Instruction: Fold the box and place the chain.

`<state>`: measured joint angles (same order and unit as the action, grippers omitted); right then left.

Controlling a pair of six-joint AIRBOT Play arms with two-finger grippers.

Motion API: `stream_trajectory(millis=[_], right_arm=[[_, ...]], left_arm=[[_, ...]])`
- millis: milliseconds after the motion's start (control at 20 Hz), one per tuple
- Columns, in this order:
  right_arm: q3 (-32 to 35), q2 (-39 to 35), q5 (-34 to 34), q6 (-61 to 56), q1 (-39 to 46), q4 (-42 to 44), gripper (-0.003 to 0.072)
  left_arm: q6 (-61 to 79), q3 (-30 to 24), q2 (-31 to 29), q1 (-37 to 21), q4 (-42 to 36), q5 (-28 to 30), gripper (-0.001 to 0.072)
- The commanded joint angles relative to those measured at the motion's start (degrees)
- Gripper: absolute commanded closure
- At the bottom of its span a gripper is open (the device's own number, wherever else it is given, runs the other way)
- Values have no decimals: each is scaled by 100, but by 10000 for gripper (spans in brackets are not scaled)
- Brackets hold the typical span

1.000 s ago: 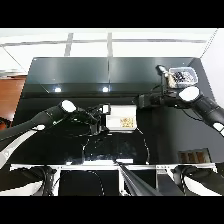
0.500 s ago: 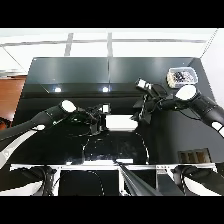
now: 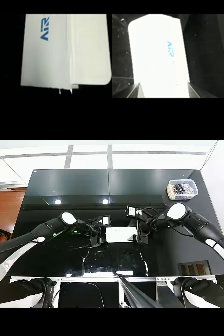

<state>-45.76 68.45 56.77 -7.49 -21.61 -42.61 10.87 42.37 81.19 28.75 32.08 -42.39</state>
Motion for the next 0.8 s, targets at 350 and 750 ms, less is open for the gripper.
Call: stream_trajectory(millis=[350, 750], right_arm=[[4, -153, -116, -380, -57, -229, 459], [7, -181, -160, -476, -61, -240, 539]], left_arm=[[2, 4, 4, 2, 2, -4, 358], [2, 4, 4, 2, 2, -2, 358]])
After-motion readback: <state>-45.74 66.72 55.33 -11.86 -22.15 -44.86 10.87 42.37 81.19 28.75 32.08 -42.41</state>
